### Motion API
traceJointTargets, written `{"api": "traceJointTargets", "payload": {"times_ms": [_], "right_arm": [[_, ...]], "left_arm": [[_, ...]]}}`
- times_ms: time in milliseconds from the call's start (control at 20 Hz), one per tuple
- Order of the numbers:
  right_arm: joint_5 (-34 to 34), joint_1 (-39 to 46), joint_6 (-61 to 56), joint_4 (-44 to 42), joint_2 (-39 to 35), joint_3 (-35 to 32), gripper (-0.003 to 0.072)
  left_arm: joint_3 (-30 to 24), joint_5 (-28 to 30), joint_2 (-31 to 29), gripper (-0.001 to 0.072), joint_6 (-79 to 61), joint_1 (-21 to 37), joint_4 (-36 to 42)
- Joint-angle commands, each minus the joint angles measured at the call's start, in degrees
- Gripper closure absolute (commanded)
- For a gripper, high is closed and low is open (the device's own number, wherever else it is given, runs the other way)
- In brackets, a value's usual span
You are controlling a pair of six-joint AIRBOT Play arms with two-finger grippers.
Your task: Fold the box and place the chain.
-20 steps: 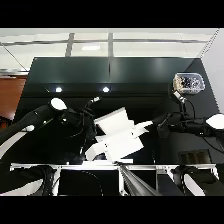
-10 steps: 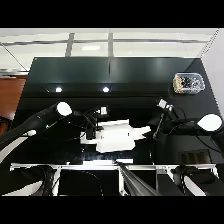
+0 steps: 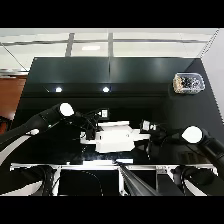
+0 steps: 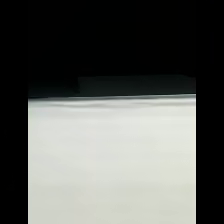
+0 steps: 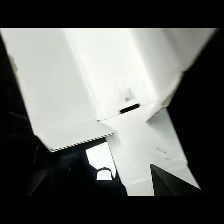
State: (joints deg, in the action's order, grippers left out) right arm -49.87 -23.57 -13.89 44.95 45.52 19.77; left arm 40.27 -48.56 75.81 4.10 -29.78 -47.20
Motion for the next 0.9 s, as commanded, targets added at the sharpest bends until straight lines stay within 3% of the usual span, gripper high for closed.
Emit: {"api": "traceJointTargets", "payload": {"times_ms": [0,300,850], "right_arm": [[4.11,-4.26,2.43,0.15,0.07,-2.56,0.0005],[11.74,-10.08,4.37,-1.97,1.38,-2.64,0.0005],[15.8,-14.29,8.37,-4.55,5.2,-0.74,0.0005]], "left_arm": [[0.07,0.28,0.04,0.0684,-0.02,0.0,-0.11],[0.09,0.31,0.04,0.0684,-0.04,0.0,-0.11],[0.09,0.55,0.04,0.0684,-0.04,0.0,-0.11]]}}
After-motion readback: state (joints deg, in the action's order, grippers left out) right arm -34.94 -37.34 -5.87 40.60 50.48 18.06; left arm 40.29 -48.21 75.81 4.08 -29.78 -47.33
